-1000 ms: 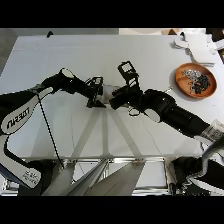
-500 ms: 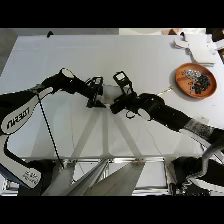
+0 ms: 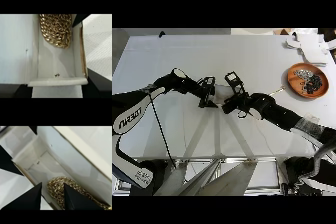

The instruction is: Fold the box and place the chain.

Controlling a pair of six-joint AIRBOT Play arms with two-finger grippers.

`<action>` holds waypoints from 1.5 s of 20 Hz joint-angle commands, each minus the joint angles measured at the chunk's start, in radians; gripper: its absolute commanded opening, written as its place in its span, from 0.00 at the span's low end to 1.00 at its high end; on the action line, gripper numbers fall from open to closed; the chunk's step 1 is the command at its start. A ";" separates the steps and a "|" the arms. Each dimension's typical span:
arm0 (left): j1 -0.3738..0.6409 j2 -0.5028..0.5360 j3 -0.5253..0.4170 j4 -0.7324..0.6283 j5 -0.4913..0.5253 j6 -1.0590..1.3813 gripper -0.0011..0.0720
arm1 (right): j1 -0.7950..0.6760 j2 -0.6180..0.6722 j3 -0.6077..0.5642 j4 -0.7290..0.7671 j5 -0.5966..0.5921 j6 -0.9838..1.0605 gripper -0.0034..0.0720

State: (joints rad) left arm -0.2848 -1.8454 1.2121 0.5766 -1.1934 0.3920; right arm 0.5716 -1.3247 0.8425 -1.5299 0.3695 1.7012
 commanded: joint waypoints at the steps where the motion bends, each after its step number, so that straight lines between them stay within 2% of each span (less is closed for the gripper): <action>1: 0.000 0.000 0.000 0.000 0.000 0.000 0.66 | -0.001 0.077 0.007 -0.098 0.091 -0.009 0.44; 6: 0.000 0.000 0.000 0.000 0.000 0.000 0.66 | -0.010 0.254 0.007 -0.390 0.391 -0.018 0.44; 8: 0.000 0.000 0.000 0.000 0.000 0.000 0.66 | -0.069 0.284 0.007 -0.396 0.502 -0.118 0.45; 10: 0.000 0.000 0.000 0.000 0.000 0.000 0.66 | -0.157 0.285 0.007 -0.373 0.564 -0.208 0.45; 12: 0.000 0.000 0.000 0.000 0.000 0.000 0.66 | -0.247 0.285 0.007 -0.272 0.565 -0.394 0.45; 13: 0.000 0.000 0.000 0.000 0.000 0.000 0.66 | -0.284 0.283 0.007 -0.179 0.569 -0.560 0.45; 15: 0.000 0.000 0.000 0.000 0.000 0.000 0.66 | -0.333 0.276 0.007 -0.017 0.570 -0.802 0.51; 16: 0.000 0.000 0.000 0.000 0.000 0.000 0.66 | -0.342 0.266 0.007 0.020 0.567 -0.894 0.51; 17: 0.000 0.000 0.000 0.000 0.000 0.000 0.66 | -0.342 0.248 0.007 0.025 0.552 -0.978 0.60; 18: 0.000 0.000 0.000 0.000 0.000 0.000 0.66 | -0.342 0.225 0.007 0.029 0.528 -1.056 0.65; 20: 0.000 0.000 0.000 0.000 0.000 0.000 0.66 | -0.342 0.175 0.007 0.045 0.485 -1.205 0.65; 24: 0.000 0.000 0.000 0.000 0.000 0.000 0.66 | -0.342 0.057 0.007 0.061 0.442 -1.350 0.66; 30: 0.000 0.000 0.000 0.000 0.000 0.000 0.66 | -0.342 -0.046 0.007 0.228 0.361 -1.514 0.66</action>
